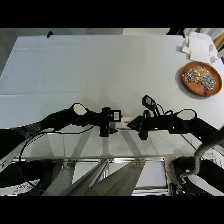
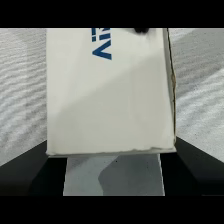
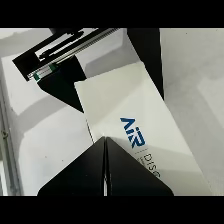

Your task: Fold the box and place the chain.

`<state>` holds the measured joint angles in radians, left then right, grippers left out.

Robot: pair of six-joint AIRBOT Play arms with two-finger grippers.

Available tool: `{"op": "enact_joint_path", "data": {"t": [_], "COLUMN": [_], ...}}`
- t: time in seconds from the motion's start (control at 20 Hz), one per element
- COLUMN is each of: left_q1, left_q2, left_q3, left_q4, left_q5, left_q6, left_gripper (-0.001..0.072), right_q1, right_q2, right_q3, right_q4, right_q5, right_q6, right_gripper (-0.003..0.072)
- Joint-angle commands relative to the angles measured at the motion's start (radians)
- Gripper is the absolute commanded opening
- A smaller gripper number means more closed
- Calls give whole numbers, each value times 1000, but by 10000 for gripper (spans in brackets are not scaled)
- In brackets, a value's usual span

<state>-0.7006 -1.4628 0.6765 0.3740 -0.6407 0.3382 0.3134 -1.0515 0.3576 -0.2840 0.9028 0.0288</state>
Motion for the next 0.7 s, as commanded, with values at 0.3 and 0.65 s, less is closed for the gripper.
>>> {"op": "enact_joint_path", "data": {"t": [0.3, 0.65], "left_q1": [1, 1], "left_q2": [0, 0], "left_q3": [0, 0], "left_q4": [0, 0], "left_q5": [0, 0], "left_q6": [2, 2], "left_gripper": [274, 274], "right_q1": [16, 96], "right_q2": [-33, -32], "right_q3": [-6, -6], "right_q4": [-83, -180], "right_q5": [-63, -156], "right_q6": [6, 72], "right_gripper": [10, 10]}}
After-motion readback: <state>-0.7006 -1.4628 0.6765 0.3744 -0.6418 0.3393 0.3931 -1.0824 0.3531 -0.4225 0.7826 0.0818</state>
